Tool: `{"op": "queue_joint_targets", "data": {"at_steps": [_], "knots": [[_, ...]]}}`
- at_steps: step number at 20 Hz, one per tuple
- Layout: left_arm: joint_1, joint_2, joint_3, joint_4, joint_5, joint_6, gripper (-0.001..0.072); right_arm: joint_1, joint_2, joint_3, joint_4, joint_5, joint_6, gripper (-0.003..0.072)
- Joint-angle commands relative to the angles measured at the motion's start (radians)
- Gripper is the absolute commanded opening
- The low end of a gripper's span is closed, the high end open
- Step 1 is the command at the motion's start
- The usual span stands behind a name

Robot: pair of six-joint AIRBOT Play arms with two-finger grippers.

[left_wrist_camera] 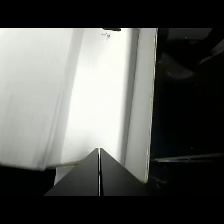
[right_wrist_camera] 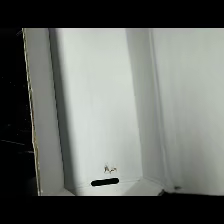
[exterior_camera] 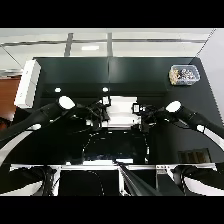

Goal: Fold the box and place the chain.

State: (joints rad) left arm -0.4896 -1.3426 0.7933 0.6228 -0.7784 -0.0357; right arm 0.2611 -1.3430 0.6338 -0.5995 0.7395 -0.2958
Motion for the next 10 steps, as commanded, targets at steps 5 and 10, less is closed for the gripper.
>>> {"op": "queue_joint_targets", "data": {"at_steps": [5, 10], "knots": [[0.248, 0.268, -0.006, 0.531, -0.202, -0.864, 0.0027, 0.001, 0.0, 0.0, 0.0, 0.0, 0.0, 0.0127], [0.546, 0.159, -0.119, 0.218, -0.42, -1.226, 0.0028, 0.001, 0.0, 0.0, 0.0, 0.0, 0.0, 0.0127]]}}
